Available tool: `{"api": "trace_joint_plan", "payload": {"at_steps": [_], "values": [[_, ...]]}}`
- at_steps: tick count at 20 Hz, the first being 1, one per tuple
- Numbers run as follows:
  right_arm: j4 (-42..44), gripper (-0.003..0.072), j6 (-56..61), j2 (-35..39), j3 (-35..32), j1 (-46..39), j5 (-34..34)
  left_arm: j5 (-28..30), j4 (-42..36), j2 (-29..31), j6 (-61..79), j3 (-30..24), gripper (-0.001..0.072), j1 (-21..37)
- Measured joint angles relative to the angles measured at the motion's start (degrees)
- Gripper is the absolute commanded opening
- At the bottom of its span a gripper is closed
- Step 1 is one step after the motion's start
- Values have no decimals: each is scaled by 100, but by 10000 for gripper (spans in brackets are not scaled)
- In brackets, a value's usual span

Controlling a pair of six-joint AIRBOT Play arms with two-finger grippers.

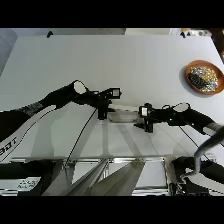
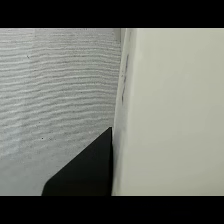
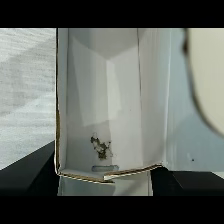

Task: Fold the box and place the chain.

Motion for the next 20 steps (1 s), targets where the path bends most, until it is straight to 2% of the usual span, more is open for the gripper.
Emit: {"api": "trace_joint_plan", "payload": {"at_steps": [8,9,10,11,12,16,19,20], "values": [[-2,318,0,0,0,0,0,2,-2,0,0,0,23,0],[-2,318,2,0,0,0,0,9,-4,0,-4,0,128,0],[-4,318,0,0,-2,2,0,61,0,9,-15,-4,330,0],[-15,318,-7,-2,-2,4,-4,107,94,31,-17,-4,501,-2],[-17,318,-17,-2,-2,4,-4,87,190,63,-17,-13,574,4],[-13,318,-11,-2,-2,4,-2,-24,592,420,-339,-4,577,11],[-7,318,-4,0,-2,4,-2,-245,1266,804,-951,-4,572,68],[-7,318,-4,0,-2,4,-2,-345,1493,944,-1193,-4,546,92]]}}
